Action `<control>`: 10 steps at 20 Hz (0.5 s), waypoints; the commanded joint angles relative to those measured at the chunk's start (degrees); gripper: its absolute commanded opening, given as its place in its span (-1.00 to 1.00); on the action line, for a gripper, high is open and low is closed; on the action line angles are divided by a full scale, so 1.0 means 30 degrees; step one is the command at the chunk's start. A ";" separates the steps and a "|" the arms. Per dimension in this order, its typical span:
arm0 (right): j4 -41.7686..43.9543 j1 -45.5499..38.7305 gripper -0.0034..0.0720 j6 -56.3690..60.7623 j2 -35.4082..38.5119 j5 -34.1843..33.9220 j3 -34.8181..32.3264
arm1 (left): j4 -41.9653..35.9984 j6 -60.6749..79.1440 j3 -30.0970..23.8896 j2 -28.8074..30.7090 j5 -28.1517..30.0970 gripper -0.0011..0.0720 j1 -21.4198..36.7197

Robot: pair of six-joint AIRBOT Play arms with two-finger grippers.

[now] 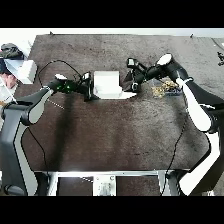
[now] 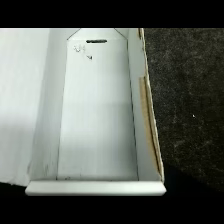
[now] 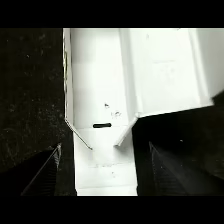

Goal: Fold the box and place the chain.

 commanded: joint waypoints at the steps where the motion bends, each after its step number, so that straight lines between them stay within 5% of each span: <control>1: -0.1173 0.0444 0.68 0.0138 -0.0823 -0.0925 0.0007 | 0.0000 0.0000 0.0000 -0.0007 0.0015 -0.03 0.0000; 9: -0.0940 0.0612 0.65 0.0138 -0.1239 -0.2404 0.0007 | 0.0000 0.0000 0.0000 -0.0007 0.0007 -0.03 0.0000; 10: -0.0940 0.0627 0.42 0.0138 -0.1239 -0.2382 0.0007 | 0.0000 0.0000 0.0000 -0.0007 0.0007 -0.03 0.0000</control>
